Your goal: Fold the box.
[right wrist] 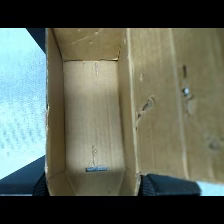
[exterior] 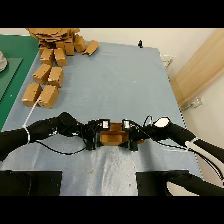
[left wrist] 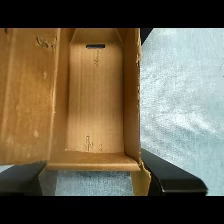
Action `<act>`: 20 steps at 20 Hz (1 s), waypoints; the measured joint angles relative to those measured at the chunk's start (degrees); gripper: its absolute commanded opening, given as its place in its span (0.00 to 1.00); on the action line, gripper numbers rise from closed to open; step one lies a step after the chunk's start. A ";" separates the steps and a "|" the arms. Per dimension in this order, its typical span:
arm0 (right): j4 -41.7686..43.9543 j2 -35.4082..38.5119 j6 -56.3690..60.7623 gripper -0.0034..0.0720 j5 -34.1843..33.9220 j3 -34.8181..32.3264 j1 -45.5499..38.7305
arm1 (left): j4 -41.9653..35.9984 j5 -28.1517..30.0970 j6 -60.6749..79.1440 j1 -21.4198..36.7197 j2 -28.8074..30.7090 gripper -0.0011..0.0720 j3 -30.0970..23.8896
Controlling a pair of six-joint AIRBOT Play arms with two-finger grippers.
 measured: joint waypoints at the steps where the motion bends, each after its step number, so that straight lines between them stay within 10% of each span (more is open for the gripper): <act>1: 0.00 0.00 0.00 0.76 0.02 0.00 0.00 | 0.07 0.22 -0.24 -0.07 0.00 0.81 0.00; 3: 0.02 0.00 0.00 0.76 0.00 0.00 0.00 | 0.13 0.52 -0.63 -0.13 0.00 0.35 0.00; 20: 0.09 0.00 0.02 0.76 -0.24 0.00 0.00 | 0.17 1.14 -1.05 -0.13 0.00 0.35 0.00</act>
